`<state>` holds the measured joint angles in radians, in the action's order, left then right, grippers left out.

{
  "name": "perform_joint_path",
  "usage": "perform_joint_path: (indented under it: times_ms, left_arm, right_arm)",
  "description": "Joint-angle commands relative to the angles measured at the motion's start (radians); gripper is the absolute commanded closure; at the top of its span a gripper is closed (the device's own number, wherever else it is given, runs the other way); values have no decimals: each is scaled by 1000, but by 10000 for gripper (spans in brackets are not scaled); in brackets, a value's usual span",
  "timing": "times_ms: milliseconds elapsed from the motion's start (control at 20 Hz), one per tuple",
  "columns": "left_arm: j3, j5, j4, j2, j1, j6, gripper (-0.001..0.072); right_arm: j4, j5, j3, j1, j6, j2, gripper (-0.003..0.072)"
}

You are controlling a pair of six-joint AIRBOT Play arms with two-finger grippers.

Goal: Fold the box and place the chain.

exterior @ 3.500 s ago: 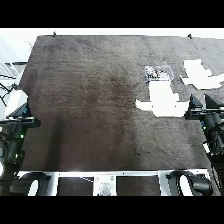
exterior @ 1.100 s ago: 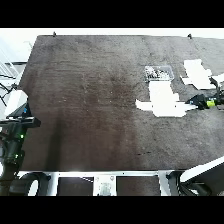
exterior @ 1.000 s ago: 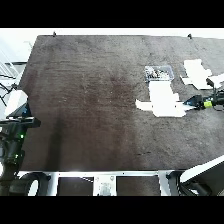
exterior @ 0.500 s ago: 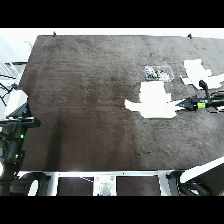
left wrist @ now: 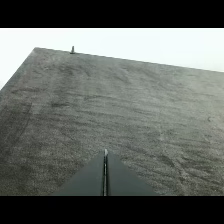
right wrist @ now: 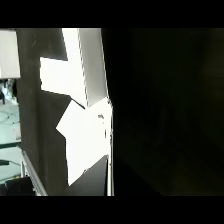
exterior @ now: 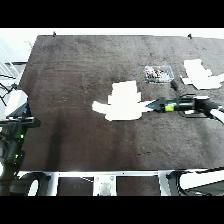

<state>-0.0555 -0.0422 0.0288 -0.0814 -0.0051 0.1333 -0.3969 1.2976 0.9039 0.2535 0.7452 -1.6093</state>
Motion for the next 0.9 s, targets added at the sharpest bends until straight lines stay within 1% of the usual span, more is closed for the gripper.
perform_joint_path:
  times_ms: [0,100,250,350,500,750,800,850]
  left_arm:
    - [0,0,0,0,1,0,689]
    - [0,0,0,0,1,0,689]
    - [0,6,0,0,1,0,689]
    - [0,5,0,0,1,0,689]
    - [0,5,0,0,1,0,689]
    - [0,5,0,0,1,-1,689]
    - [0,6,0,0,1,-4,645]
    - [0,11,0,0,1,-5,300]
  right_arm:
    - [81,-211,-35,-200,17,32,669]
    - [83,-314,-27,-253,42,32,669]
    - [83,-420,-13,-297,42,32,669]
    - [84,-485,-7,-316,5,32,669]
    - [95,-498,-8,-325,-79,47,669]
    - [93,-533,-26,-343,-129,108,670]
    - [87,-552,-31,-346,-130,107,669]
    - [87,-570,-42,-348,-130,107,670]
